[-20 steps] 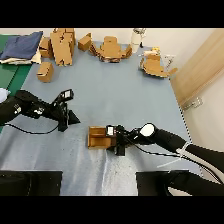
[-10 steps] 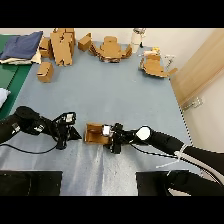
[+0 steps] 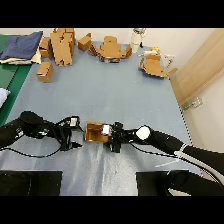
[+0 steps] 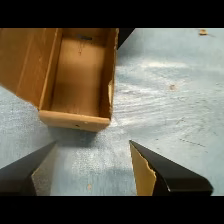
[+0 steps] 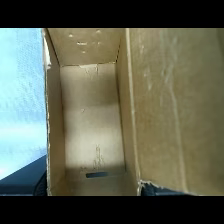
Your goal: Fold the box.
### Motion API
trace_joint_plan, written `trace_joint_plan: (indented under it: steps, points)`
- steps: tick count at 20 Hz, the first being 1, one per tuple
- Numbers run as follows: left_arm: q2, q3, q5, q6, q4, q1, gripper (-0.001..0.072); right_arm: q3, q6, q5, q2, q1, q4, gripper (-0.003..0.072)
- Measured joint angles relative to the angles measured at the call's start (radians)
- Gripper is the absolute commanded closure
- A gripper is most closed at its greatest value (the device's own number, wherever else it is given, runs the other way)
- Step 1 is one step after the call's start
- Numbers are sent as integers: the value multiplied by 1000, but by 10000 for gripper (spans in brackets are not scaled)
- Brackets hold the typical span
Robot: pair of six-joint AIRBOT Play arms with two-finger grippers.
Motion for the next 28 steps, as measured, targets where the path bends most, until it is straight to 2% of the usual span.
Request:
trace_joint_plan:
  steps: [2,7,17,28]
  points:
    - [-12,0,60,1,0,-35,12,0,1,11,0,11,8,181]
    - [-23,-1,147,-27,-26,-73,13,0,24,16,0,24,21,180]
    - [-26,0,23,-71,-18,-87,12,0,34,38,0,28,27,181]
    - [-66,2,75,-77,14,-172,13,0,38,32,0,28,32,181]
